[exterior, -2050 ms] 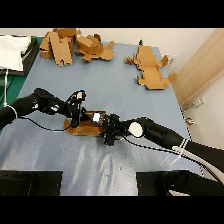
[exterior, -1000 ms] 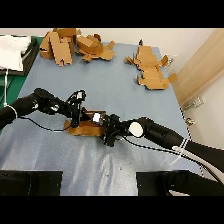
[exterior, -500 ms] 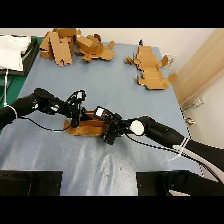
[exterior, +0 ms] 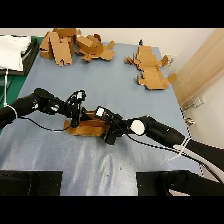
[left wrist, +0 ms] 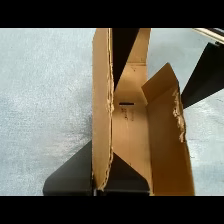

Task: Fold the box.

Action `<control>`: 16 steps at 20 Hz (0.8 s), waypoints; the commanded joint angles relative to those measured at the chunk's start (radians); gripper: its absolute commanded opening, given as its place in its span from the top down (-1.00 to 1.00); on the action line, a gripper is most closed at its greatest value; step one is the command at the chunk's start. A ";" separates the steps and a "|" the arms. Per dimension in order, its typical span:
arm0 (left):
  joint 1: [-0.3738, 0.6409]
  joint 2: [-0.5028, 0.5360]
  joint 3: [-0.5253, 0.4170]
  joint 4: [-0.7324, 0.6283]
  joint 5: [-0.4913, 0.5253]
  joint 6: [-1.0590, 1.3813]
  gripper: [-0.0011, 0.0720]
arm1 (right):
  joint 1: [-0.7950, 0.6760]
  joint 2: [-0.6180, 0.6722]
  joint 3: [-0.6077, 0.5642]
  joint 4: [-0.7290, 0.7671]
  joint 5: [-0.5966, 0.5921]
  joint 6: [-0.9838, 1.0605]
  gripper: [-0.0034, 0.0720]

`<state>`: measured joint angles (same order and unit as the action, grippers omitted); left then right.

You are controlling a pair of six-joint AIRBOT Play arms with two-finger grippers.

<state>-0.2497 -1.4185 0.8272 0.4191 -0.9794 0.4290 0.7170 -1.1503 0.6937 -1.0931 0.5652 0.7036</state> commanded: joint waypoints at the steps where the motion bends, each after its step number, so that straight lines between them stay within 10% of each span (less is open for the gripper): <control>1: 0.000 -0.001 0.000 0.000 0.000 0.000 0.93 | -0.001 0.019 0.001 -0.004 0.055 -0.077 -0.96; 16: 0.000 -0.001 0.000 0.000 0.000 0.000 0.93 | -0.094 0.029 0.034 0.096 0.108 -0.275 -0.96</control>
